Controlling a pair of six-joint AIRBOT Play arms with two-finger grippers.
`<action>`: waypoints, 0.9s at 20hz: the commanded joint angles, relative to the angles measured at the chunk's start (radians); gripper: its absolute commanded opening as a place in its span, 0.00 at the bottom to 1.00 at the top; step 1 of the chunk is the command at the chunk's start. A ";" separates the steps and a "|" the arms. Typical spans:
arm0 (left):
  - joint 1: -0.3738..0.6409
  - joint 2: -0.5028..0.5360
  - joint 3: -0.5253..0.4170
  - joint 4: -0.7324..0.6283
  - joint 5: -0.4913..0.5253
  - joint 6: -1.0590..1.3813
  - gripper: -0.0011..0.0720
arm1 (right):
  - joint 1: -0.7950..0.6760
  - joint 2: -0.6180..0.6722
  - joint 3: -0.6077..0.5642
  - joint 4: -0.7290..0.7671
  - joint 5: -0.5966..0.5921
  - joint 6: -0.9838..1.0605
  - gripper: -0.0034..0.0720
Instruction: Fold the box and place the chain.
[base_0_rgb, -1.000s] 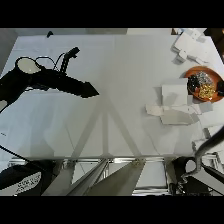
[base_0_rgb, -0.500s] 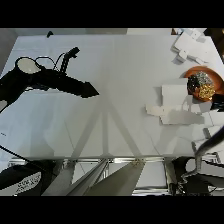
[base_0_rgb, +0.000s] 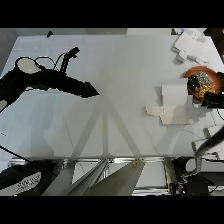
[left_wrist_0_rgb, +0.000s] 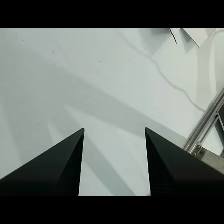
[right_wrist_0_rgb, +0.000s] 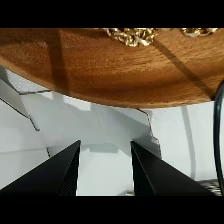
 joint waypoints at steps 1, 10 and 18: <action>0.000 0.001 0.001 0.000 0.000 0.000 0.56 | -0.001 -0.004 0.060 -0.024 0.077 -0.032 0.49; 0.000 0.001 0.001 0.000 0.000 0.000 0.56 | -0.042 -0.029 0.243 -0.034 0.172 -0.027 0.49; 0.000 0.001 0.001 0.000 0.000 0.000 0.56 | -0.090 -0.140 0.243 0.081 0.196 -0.099 0.48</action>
